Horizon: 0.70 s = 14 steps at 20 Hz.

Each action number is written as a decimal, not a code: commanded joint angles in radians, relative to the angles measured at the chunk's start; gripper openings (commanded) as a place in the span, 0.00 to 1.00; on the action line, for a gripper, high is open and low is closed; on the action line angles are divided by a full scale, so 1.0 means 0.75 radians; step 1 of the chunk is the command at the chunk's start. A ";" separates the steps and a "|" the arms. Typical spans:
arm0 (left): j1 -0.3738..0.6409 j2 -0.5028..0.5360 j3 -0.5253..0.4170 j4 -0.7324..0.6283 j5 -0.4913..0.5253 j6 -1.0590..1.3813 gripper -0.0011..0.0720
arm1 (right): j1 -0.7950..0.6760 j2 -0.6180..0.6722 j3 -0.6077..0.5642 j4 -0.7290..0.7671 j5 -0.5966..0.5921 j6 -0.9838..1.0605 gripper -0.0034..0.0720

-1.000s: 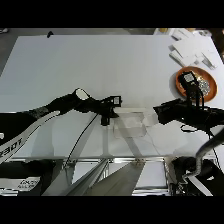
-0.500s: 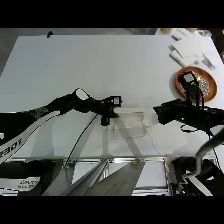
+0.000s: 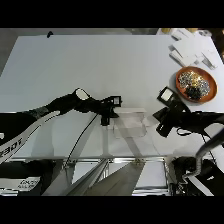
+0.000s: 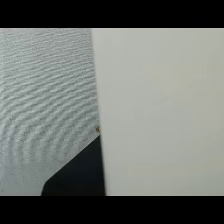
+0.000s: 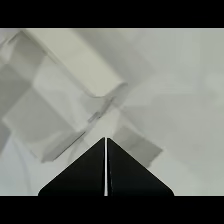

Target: Fold the box and place the chain.

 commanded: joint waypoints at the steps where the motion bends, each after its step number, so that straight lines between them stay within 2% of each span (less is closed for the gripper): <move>1: -0.001 -0.001 -0.001 0.000 -0.001 0.000 0.03 | 0.054 -0.112 -0.034 0.061 0.089 -0.410 0.07; 3: -0.001 -0.001 -0.001 0.000 -0.001 0.001 0.03 | 0.055 -0.163 -0.038 0.061 0.143 -0.510 0.07; 5: -0.001 -0.001 -0.001 0.000 -0.001 0.000 0.03 | 0.097 -0.160 -0.071 -0.007 0.115 -0.524 0.09; 6: -0.001 -0.001 -0.001 0.000 -0.001 0.001 0.03 | 0.122 -0.154 -0.097 -0.026 0.093 -0.524 0.30; 7: -0.001 -0.001 -0.001 0.000 -0.001 0.001 0.03 | 0.153 -0.151 -0.121 -0.041 0.085 -0.524 0.65; 8: -0.001 -0.001 -0.001 -0.001 -0.001 0.001 0.03 | 0.193 -0.144 -0.152 -0.042 0.069 -0.524 0.91; 9: -0.001 -0.001 -0.001 0.000 0.000 0.000 0.03 | 0.231 -0.134 -0.182 -0.045 0.047 -0.524 0.96; 14: -0.001 -0.001 -0.001 0.000 -0.001 0.001 0.03 | 0.365 -0.090 -0.345 -0.150 -0.302 -0.523 0.97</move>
